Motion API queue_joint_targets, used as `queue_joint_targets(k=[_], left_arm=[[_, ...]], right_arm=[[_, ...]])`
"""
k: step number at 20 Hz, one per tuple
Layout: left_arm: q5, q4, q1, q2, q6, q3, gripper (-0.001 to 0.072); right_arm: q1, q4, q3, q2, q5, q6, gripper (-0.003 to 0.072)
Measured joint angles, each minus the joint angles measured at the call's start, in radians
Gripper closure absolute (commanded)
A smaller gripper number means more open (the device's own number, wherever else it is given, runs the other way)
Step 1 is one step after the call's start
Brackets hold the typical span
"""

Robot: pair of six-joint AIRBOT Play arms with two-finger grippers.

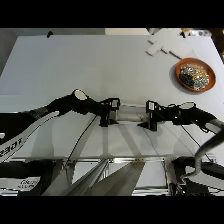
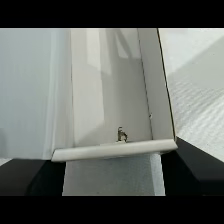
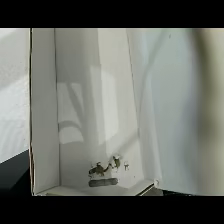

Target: Fold the box and place the chain.

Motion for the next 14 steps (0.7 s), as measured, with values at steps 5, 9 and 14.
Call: queue_joint_targets(k=[5,9,14], left_arm=[[0.002,0.001,0.000,0.000,0.000,0.000,0.0434],[0.009,0.000,0.000,0.000,-0.002,0.000,0.0434],[0.013,-0.007,0.001,0.000,-0.005,0.000,0.0434]], right_arm=[[0.000,-0.009,0.000,0.001,-0.007,0.074,-0.0012],[0.000,-0.036,0.000,0.036,-0.036,0.152,-0.0009],[0.000,-0.191,-0.001,0.192,-0.100,0.264,-0.0008]])
